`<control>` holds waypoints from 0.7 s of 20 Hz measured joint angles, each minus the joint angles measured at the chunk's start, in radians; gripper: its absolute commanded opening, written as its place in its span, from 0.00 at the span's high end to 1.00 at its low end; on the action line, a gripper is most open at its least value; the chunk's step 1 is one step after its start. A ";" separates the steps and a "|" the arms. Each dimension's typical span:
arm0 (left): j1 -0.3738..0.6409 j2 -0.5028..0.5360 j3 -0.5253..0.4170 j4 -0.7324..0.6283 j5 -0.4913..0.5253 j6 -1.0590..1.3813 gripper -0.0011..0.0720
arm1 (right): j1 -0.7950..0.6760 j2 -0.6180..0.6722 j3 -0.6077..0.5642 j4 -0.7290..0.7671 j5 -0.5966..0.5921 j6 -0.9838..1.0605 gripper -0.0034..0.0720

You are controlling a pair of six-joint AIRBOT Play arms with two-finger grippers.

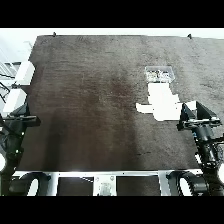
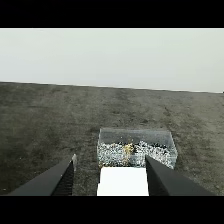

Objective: Fold the box and place the chain.

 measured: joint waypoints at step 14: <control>0.000 0.000 0.000 0.000 0.000 0.000 0.96 | -0.159 -0.518 0.341 0.024 -0.052 0.104 0.27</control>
